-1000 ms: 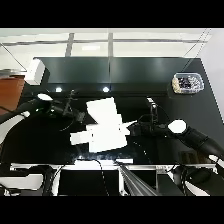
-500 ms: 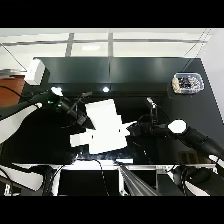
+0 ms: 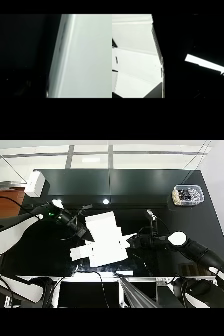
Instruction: Fold the box and place the chain.
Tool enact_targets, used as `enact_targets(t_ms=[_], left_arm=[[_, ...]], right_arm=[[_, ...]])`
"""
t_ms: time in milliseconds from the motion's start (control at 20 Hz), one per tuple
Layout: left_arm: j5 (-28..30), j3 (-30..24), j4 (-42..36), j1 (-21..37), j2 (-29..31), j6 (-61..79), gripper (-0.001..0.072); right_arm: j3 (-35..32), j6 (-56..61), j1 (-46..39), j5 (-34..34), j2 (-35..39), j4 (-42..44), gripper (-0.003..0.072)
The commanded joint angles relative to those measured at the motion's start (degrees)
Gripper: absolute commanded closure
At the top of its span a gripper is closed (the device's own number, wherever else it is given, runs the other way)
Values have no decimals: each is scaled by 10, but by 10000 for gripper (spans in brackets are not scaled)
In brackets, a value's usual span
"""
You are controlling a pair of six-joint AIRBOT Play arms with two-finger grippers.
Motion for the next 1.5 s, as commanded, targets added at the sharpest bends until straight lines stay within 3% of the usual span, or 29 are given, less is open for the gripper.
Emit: enact_targets(t_ms=[0,50,100,200,400,600,700,900,1050,1250,1450], left_arm=[[-4,1,0,0,0,0,681],[-4,1,0,0,0,0,682],[-4,2,0,0,0,0,683],[-5,2,0,0,2,0,685],[2,2,1,-3,26,3,688],[86,-2,17,-33,117,45,688],[113,-8,16,-57,172,80,688],[204,-81,14,-111,262,165,688],[235,-126,25,-160,299,207,688],[343,-150,76,-194,288,234,683],[343,-150,67,-200,272,275,683]], right_arm=[[0,0,0,-4,0,0,662],[0,0,0,-3,0,0,661],[0,0,0,-3,1,0,567],[1,1,-9,16,1,1,80],[36,1,-109,155,24,-56,60],[124,0,-258,313,69,-181,61],[169,0,-312,354,75,-201,62],[196,0,-360,337,75,-201,62],[196,-14,-360,322,75,-200,61],[195,-139,-347,338,75,-221,60],[173,-203,-274,314,75,-300,60]])
